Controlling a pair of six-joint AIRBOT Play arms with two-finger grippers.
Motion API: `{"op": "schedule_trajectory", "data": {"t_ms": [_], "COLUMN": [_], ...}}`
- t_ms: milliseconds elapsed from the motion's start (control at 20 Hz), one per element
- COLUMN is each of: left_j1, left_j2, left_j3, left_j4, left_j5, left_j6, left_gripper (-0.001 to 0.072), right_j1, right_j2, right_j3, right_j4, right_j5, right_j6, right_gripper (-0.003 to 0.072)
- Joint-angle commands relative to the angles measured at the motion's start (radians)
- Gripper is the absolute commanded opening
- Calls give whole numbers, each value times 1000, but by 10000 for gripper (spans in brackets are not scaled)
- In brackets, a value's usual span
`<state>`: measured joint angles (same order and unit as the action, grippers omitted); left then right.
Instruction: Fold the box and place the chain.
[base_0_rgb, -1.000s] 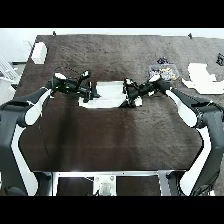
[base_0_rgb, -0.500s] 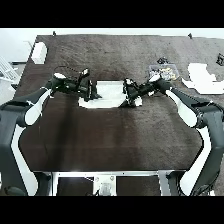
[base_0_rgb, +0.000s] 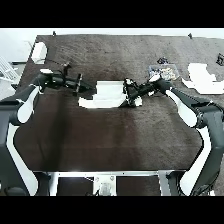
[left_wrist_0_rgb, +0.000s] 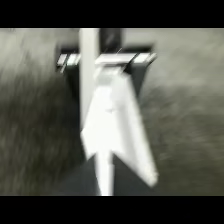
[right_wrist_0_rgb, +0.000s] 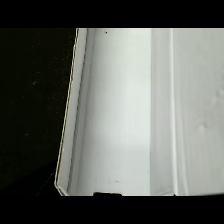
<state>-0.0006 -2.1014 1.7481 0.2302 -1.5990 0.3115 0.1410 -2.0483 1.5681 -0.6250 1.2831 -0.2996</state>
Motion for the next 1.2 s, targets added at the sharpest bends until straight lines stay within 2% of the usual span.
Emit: {"op": "schedule_trajectory", "data": {"t_ms": [0,150,400,500,650,850,1050,1150], "left_j1": [37,36,36,36,20,-48,-118,-132], "left_j2": [2,89,314,399,523,657,684,678], "left_j3": [112,137,135,99,-24,-284,-503,-587], "left_j4": [-35,-18,35,47,75,78,77,74], "left_j5": [-224,-157,-60,45,246,481,684,743], "left_j6": [-73,-174,-237,-278,-276,-173,-71,-14], "left_gripper": [17,16,15,15,15,15,16,19], "right_j1": [0,0,0,0,0,0,0,0], "right_j2": [0,0,0,0,0,0,0,0], "right_j3": [0,0,0,0,0,0,0,0], "right_j4": [0,0,0,0,0,0,0,0], "right_j5": [0,0,0,0,0,0,0,0], "right_j6": [1,1,0,0,0,0,1,0], "right_gripper": [511,511,512,512,511,511,511,511]}}
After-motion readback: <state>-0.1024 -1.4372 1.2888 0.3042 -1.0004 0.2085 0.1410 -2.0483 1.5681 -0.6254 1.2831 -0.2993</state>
